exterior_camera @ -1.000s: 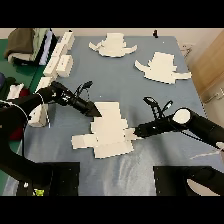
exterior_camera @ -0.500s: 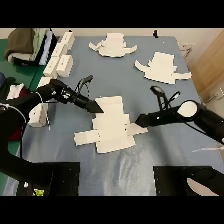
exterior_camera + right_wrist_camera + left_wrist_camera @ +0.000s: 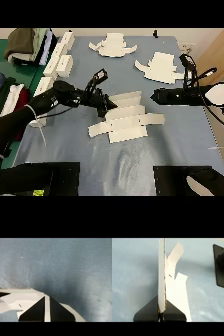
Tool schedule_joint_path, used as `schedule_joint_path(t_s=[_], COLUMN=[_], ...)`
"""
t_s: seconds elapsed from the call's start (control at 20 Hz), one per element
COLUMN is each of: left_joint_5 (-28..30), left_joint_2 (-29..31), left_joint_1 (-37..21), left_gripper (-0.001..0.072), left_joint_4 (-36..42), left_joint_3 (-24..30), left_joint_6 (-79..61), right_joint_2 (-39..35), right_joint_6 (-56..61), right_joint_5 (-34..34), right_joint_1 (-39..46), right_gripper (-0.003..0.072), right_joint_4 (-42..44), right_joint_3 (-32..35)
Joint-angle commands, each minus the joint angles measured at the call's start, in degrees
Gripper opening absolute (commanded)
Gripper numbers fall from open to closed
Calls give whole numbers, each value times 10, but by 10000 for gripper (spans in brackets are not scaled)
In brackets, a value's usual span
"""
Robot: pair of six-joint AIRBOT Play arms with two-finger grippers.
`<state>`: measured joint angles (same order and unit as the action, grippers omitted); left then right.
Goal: Fold the box.
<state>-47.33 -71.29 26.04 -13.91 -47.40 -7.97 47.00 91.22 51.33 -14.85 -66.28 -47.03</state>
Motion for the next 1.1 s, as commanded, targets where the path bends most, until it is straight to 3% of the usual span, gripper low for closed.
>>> schedule_joint_path(t_s=[0.0,0.35,0.65,1.05], left_joint_5=[94,133,133,57], left_joint_2=[34,30,30,32], left_joint_1=[49,68,68,68], left_gripper=[14,14,16,17], left_joint_4=[77,97,97,33], left_joint_3=[64,133,158,165], left_joint_6=[-167,-219,-224,-206], right_joint_2=[-1,13,13,13], right_joint_6=[9,9,9,8], right_joint_5=[0,-17,-19,-19], right_joint_1=[-7,-13,-13,-13], right_gripper=[84,84,84,84], right_joint_4=[-4,-2,-1,1], right_joint_3=[3,3,3,3])
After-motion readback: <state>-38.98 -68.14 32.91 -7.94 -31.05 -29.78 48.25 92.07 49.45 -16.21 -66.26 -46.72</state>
